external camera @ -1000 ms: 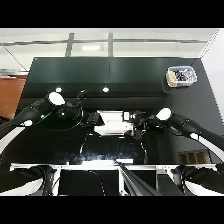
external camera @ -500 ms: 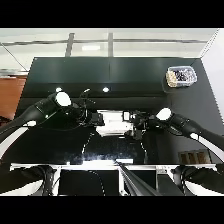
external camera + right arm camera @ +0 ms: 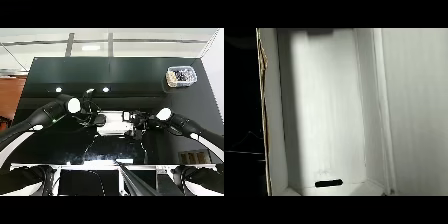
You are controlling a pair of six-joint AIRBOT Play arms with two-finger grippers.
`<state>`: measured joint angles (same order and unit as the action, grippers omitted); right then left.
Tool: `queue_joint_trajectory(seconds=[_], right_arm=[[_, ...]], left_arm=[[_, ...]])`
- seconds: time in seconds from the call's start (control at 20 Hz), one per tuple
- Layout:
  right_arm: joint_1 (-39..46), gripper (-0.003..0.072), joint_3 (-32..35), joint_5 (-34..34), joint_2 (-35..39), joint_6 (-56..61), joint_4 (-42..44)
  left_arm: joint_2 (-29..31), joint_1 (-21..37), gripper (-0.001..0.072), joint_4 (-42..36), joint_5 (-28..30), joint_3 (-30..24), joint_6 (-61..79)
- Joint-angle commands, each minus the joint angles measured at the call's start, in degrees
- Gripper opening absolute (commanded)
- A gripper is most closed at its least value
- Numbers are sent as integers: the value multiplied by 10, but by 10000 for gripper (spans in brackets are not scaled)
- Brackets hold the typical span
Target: Fold the box and place the chain.
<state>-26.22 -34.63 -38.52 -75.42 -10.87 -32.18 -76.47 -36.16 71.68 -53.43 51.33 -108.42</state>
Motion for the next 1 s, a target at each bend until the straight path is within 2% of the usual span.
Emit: queue_joint_trajectory(seconds=[0.0,0.15,0.4,0.45,0.75,0.8,0.9,0.95], right_arm=[[0,232,0,0,0,0,0],[0,231,0,0,0,0,0],[0,231,0,0,0,0,0],[0,231,0,0,0,0,0],[0,231,0,0,0,0,0],[0,231,0,0,0,0,0],[0,232,0,0,0,0,0],[0,231,0,0,0,0,0]], left_arm=[[-1,-43,458,87,-2,19,-132],[-12,-62,456,106,-25,30,-199],[-60,-75,436,118,-90,60,-211],[-65,-75,396,118,-92,65,-211],[-91,-78,381,118,-103,90,-224],[-91,-78,274,118,-102,90,-224],[-91,-78,185,118,-101,90,-223],[-91,-78,31,118,-101,90,-220]])
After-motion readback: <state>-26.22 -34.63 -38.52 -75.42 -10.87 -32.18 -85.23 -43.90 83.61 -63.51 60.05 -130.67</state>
